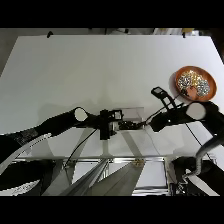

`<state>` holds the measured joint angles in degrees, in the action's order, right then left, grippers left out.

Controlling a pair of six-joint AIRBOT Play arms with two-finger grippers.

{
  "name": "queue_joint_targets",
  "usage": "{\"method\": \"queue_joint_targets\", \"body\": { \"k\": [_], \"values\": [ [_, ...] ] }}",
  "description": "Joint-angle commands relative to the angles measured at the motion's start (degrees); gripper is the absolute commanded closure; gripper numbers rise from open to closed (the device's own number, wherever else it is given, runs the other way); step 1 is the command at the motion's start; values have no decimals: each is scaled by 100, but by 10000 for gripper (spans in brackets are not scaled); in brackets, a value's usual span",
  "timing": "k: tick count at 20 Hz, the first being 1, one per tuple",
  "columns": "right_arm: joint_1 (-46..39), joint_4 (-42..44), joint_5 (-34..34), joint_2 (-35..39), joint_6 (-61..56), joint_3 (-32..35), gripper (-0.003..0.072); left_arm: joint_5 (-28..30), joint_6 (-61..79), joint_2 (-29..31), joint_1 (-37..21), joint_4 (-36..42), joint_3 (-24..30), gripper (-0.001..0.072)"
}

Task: Fold the box and place the chain.

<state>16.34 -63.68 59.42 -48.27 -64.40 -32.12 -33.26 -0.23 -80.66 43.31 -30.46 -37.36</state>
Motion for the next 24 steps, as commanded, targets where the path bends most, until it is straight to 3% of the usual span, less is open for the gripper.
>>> {"method": "queue_joint_targets", "body": {
  "k": [1, 7, 10, 12, 16, 21, 22, 24],
  "values": [
    [4, 1517, -323, 841, 470, -4, 669, 2, 0, 2, 0, 0, 2, 458],
    [15, 2688, -269, 977, 1021, -2, 669, 0, 0, 2, 0, 0, 2, 458],
    [308, 2544, -507, 903, 1071, -2, 668, 2, 0, 2, 0, 0, 2, 458],
    [542, 2218, -634, 686, 1021, -2, 665, 0, 2, 4, 0, 0, 2, 458],
    [597, 1338, -855, 323, 640, -9, 507, 0, 2, 2, 0, 0, 2, 458],
    [-98, -1005, -870, 323, -1296, -317, 519, 2, 0, 2, 0, 0, 2, 458],
    [-334, -1429, -798, 289, -1572, -317, 567, 0, 0, 4, 0, 0, 2, 458],
    [-678, -1867, -549, 87, -1985, -306, 582, 2, 0, 4, 0, 0, 2, 458]
  ]
}}
